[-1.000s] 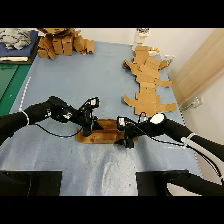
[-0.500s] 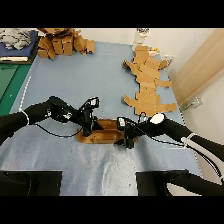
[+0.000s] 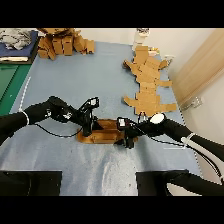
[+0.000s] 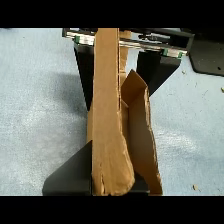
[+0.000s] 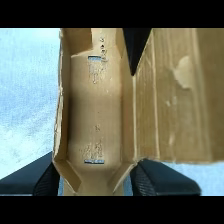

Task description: Fold the box.

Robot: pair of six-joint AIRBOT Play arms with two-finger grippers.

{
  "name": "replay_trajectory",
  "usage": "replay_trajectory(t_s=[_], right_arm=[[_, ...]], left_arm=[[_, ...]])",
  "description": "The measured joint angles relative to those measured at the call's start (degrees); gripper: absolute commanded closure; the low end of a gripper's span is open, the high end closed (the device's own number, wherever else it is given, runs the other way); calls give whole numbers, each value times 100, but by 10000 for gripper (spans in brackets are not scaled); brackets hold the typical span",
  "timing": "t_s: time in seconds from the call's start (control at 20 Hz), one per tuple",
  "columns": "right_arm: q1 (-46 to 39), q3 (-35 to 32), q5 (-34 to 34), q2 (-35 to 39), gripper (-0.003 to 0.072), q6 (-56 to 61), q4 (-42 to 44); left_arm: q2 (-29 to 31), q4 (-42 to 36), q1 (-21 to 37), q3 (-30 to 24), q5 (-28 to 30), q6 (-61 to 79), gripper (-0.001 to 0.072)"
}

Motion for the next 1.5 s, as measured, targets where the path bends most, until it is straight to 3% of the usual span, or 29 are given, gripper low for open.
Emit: replay_trajectory(t_s=[1.45, 1.5], right_arm=[[0, -2, -114, -76, 80, -15, -63], [0, -2, -114, -76, 80, -13, -70]], left_arm=[[0, -72, -2, 0, -2, 0, 693], [0, -74, -2, 0, -2, 0, 601]])
